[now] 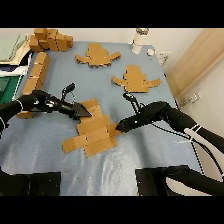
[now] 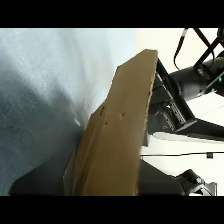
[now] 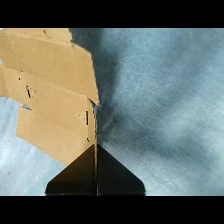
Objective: Fold the box.
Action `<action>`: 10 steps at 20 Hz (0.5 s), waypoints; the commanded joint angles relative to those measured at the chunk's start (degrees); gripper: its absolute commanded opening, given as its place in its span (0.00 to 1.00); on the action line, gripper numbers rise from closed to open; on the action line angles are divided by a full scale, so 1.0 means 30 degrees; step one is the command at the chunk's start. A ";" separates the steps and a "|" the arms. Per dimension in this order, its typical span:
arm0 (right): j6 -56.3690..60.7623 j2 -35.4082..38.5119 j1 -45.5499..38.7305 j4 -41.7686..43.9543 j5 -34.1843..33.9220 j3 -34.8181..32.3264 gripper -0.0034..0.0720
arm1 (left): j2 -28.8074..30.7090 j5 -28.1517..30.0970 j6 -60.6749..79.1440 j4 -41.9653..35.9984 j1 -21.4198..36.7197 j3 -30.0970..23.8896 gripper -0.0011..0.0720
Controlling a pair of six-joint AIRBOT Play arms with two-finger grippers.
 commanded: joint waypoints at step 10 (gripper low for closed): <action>0.0729 0.0015 0.0000 -0.0219 0.0299 -0.0015 0.41 | -0.0109 -0.0452 0.3169 0.0729 -0.0124 -0.0007 0.03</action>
